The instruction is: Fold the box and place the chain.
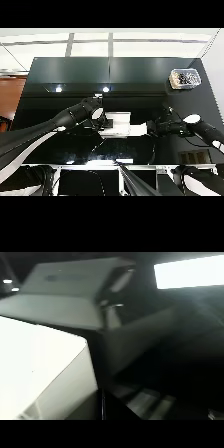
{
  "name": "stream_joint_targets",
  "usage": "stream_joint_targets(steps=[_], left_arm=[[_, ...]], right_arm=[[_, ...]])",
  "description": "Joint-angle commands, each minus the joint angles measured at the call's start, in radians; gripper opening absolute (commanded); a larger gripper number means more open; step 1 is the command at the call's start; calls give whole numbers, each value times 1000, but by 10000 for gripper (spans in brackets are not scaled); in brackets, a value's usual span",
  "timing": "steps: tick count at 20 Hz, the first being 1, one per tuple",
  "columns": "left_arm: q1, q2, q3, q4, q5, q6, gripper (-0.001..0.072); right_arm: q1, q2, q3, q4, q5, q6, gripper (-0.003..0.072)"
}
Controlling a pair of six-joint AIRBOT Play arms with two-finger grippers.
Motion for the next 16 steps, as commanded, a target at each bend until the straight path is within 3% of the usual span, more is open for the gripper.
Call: stream_joint_targets(steps=[1,4,5,6,7,11,16], left_arm=[[1,0,1,-1,0,1,26],[1,0,1,-1,0,1,26],[1,0,1,-1,0,1,27],[1,0,1,-1,-2,1,26],[1,0,1,-1,-3,1,26],[1,0,1,-1,-3,1,26],[1,0,1,-1,-3,1,26]], right_arm=[[66,-39,35,90,-11,-40,14],[74,-39,98,81,70,-67,15],[74,-39,120,80,105,-76,81],[74,-39,137,80,132,-77,371],[74,-39,147,81,153,-76,593],[93,-39,153,72,159,-74,614],[233,-39,204,-71,13,71,613]])
